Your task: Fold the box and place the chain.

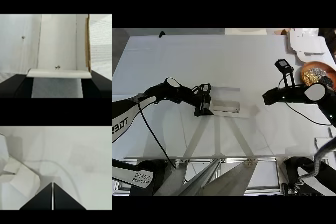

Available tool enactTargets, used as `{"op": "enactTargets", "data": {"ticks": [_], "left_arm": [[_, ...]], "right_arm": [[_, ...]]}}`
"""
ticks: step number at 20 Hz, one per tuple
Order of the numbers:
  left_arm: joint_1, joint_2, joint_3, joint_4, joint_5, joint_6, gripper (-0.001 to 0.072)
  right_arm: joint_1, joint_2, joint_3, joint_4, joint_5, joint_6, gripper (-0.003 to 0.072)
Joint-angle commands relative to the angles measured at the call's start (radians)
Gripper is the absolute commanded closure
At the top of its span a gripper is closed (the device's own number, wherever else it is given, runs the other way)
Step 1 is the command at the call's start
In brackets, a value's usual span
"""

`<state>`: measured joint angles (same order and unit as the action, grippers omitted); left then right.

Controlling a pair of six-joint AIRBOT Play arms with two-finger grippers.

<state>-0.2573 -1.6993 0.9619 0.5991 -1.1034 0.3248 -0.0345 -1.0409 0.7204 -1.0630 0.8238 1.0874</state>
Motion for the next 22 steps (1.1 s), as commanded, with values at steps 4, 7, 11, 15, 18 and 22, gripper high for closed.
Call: {"op": "enactTargets", "data": {"ticks": [4,7,11,15,18,22], "left_arm": [[0.000,0.001,0.000,0.000,0.000,0.000,0.0448],[0.000,0.001,0.000,0.000,0.000,0.000,0.0448],[0.000,0.001,0.000,0.000,0.000,0.000,0.0448],[0.000,0.001,0.000,0.000,0.000,0.000,0.0448],[0.000,0.001,0.000,0.000,0.000,0.000,0.0448],[0.000,0.001,0.000,0.000,0.000,0.000,0.0448]], "right_arm": [[-0.036,-0.101,-0.110,0.145,0.019,0.132,0.0680],[-0.036,-0.150,-0.135,0.287,0.008,0.060,0.0680],[-0.033,-0.224,-0.135,0.383,-0.003,0.055,0.0681],[-0.003,-0.261,-0.135,0.431,-0.006,0.030,0.0682],[0.011,-0.269,-0.135,0.466,-0.004,0.029,0.0683],[0.010,-0.269,-0.135,0.504,0.027,0.000,0.0683]]}}
